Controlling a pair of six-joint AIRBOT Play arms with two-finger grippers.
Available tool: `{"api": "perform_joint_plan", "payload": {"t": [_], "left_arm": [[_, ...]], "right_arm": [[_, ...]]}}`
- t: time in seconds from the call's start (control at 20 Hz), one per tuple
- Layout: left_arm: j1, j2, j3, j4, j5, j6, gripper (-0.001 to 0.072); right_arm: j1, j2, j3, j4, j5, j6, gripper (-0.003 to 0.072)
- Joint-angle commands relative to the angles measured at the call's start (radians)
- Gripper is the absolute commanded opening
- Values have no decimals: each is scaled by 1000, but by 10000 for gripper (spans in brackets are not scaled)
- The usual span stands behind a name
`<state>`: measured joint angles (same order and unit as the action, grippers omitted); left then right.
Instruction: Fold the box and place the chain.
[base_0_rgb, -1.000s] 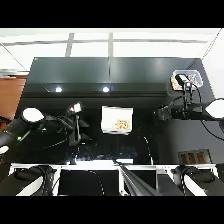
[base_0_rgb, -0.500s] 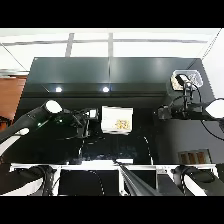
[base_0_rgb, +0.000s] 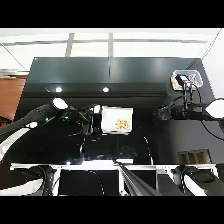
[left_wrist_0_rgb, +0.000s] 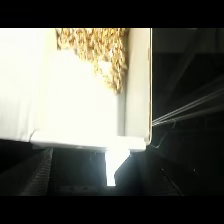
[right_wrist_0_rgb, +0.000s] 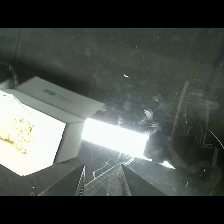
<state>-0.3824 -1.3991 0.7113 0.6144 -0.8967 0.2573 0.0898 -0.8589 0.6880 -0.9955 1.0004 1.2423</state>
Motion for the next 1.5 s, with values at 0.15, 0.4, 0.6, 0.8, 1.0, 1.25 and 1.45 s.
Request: {"api": "perform_joint_plan", "payload": {"t": [0.15, 0.4, 0.6, 0.8, 1.0, 1.25, 1.45], "left_arm": [[-9, -13, 3, -29, 29, -2, 713], [-9, -13, 3, -29, 34, -2, 714], [-9, -13, 5, -28, 37, -2, 712], [-16, -14, 18, -28, 54, -2, 713], [-64, -15, 24, -20, 55, 5, 712], [-76, -16, 24, -20, 51, -3, 546], [-77, -16, 24, -21, 51, -3, 459]], "right_arm": [[0, 1, -1, 0, -1, 0, 270], [0, 1, -1, 0, 0, 0, 270], [0, 1, -1, 2, 0, 0, 270], [0, 1, -1, 16, 2, 0, 270], [0, 1, -1, 19, 2, 0, 270], [0, 1, -1, 18, 2, 0, 270], [2, 0, -1, 47, -51, 0, 276]]}}
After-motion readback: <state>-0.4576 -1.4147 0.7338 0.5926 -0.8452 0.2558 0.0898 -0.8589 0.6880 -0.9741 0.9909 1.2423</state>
